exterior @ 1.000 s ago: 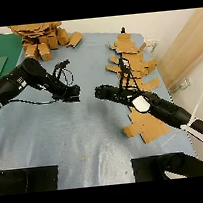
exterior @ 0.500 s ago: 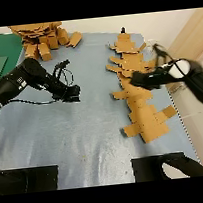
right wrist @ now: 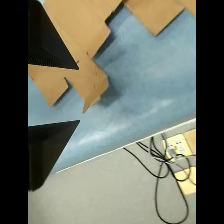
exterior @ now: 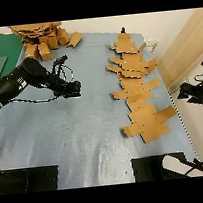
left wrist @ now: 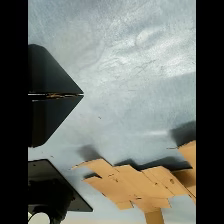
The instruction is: Fold the box.
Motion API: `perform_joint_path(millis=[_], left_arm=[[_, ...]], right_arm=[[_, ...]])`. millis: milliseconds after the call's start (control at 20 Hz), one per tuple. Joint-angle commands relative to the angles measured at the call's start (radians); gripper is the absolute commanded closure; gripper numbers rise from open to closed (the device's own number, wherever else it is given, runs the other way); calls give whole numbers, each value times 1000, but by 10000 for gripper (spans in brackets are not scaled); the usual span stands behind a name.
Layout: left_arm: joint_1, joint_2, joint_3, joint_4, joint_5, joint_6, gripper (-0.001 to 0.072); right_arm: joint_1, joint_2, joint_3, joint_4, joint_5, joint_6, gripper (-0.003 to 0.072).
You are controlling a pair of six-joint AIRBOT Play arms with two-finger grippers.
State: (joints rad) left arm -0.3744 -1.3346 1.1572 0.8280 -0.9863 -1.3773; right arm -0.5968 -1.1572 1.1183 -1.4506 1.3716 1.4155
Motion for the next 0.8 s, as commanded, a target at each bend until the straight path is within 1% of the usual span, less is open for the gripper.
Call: perform_joint_path(millis=[0, 150, 300, 450, 600, 700, 750], left_arm=[[0, 0, 0, -2, 18, 0, 697], [0, 0, 0, -2, 18, 0, 697], [0, 0, 0, -6, 34, 0, 697], [0, 0, 0, -6, 35, 0, 697], [0, 0, 0, -6, 35, 0, 697], [0, 0, 0, -6, 37, 0, 698], [0, 0, 0, -6, 41, 0, 698]], right_arm=[[-77, -79, 2, 29, 61, -147, 183], [-77, -124, 2, 26, 92, -187, 183], [-77, -142, 2, 35, 101, -203, 182], [-77, -159, 1, 104, 103, -233, 183], [-76, -195, -47, 185, 106, -259, 182], [-76, -220, -96, 196, 116, -266, 185], [-76, -226, -120, 190, 112, -265, 209]])
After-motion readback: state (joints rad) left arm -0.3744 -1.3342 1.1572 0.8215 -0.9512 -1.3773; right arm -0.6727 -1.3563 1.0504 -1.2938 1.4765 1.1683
